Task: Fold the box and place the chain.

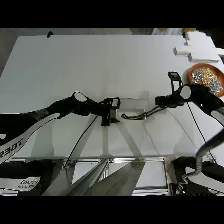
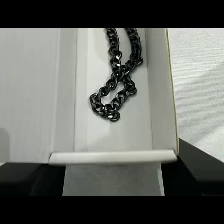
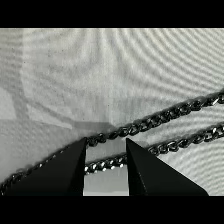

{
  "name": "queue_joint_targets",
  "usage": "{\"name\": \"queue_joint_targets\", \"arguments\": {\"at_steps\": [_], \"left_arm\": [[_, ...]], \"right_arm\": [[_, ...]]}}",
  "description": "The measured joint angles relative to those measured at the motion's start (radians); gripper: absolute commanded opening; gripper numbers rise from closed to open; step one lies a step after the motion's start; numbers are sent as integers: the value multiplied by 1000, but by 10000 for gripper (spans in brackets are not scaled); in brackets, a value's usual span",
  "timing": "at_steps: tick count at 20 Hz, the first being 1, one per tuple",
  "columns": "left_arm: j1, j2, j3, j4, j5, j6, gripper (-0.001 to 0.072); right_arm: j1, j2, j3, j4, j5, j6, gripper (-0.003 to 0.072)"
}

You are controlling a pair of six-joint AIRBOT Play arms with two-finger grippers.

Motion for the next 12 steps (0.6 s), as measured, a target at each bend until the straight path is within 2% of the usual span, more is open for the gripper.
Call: {"name": "queue_joint_targets", "arguments": {"at_steps": [7, 9, 10, 12], "left_arm": [[0, 0, 0, 0, 0, 0, 39], [0, 0, 0, 0, 0, 0, 39], [0, 0, 0, 0, 0, 0, 39], [0, 0, 0, 0, 0, 0, 39]], "right_arm": [[0, -16, 0, -5, -4, 30, 230], [0, -23, 0, -7, 11, 33, 158], [0, -24, 0, -8, 14, 36, 146], [0, -27, 1, -14, 17, 37, 54]]}}
